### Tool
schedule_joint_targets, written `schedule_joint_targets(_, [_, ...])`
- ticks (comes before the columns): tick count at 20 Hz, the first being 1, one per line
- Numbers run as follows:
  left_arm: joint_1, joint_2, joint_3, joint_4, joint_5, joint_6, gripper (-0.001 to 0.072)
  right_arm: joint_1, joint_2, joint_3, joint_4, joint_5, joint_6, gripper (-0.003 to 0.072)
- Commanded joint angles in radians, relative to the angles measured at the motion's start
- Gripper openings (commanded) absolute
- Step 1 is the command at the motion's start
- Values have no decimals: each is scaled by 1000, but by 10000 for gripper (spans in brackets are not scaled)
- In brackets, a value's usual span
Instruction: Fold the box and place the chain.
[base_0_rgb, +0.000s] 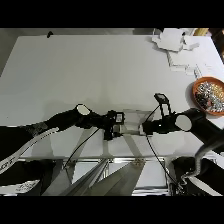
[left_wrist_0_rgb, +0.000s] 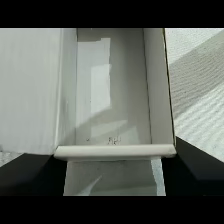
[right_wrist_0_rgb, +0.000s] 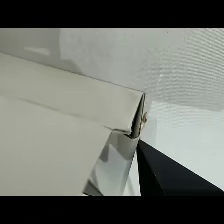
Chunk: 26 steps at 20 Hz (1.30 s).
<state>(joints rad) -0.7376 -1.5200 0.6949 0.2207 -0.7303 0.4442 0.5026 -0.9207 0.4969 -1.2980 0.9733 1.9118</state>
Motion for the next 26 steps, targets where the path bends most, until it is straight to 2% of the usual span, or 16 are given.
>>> schedule_joint_targets(1, [0,1,0,0,0,0,218,74,-70,11,-43,2,130,398])
schedule_joint_targets(8, [0,1,0,0,0,0,218,159,-150,90,-199,2,332,399])
schedule_joint_targets(14, [0,1,0,0,0,0,218,159,-163,98,-209,7,369,396])
schedule_joint_targets(17, [0,1,0,0,0,0,218,159,-174,98,-209,13,385,308])
schedule_joint_targets(20, [0,1,0,0,0,0,218,159,-173,98,-210,28,384,148])
schedule_joint_targets(21, [0,1,0,0,0,0,218,159,-173,98,-212,37,384,141])
schedule_joint_targets(22, [0,1,0,0,0,0,218,159,-173,98,-213,44,385,30])
schedule_joint_targets(26, [0,1,0,0,0,0,218,159,-173,98,-217,63,384,23])
